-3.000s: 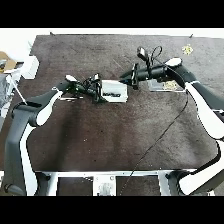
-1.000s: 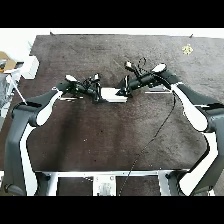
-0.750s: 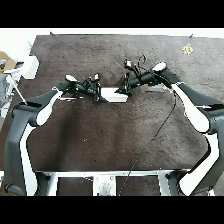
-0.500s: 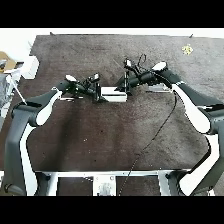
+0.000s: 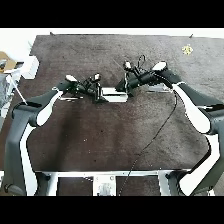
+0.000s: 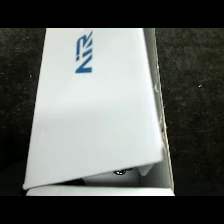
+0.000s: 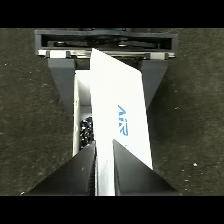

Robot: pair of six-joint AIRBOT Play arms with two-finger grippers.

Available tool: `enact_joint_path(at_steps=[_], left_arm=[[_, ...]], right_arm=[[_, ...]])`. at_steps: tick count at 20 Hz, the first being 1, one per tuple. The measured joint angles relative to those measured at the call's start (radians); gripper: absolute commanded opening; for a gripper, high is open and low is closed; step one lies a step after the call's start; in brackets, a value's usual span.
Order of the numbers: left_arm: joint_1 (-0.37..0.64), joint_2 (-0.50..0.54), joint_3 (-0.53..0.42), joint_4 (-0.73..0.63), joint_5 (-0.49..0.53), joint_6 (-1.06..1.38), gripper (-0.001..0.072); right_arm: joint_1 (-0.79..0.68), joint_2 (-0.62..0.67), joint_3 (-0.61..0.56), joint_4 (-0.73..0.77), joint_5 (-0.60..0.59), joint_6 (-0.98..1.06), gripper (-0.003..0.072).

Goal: Fold the box and place the chain.

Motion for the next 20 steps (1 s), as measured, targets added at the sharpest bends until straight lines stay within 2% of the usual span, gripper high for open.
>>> enact_joint_path(at_steps=[6,7,9,14,15,17,20], left_arm=[[0.0,0.0,0.0,0.003,-0.007,0.001,0.0464],[0.0,0.0,0.0,0.003,-0.007,0.001,0.0463],[0.001,0.0,-0.001,0.002,-0.005,0.0,0.0463],[0.002,0.0,-0.001,0.0,-0.001,-0.002,0.0463],[0.002,0.0,0.0,0.0,0.0,-0.002,0.0463],[0.002,0.0,0.0,0.0,0.001,-0.002,0.0463],[0.002,0.0,-0.001,0.0,0.001,-0.002,0.0463]], right_arm=[[-0.001,0.001,-0.023,-0.022,0.044,0.022,0.0108],[-0.001,0.0,-0.032,-0.022,0.046,0.024,0.0236],[-0.003,-0.003,-0.053,-0.047,0.072,0.027,0.0245],[-0.011,0.0,-0.064,0.0,0.033,0.024,0.0244],[-0.018,0.0,-0.064,0.024,0.018,0.024,0.0189],[-0.033,0.004,-0.064,0.103,0.021,0.023,0.0005],[-0.041,0.004,-0.064,0.171,0.039,0.021,0.0005]])
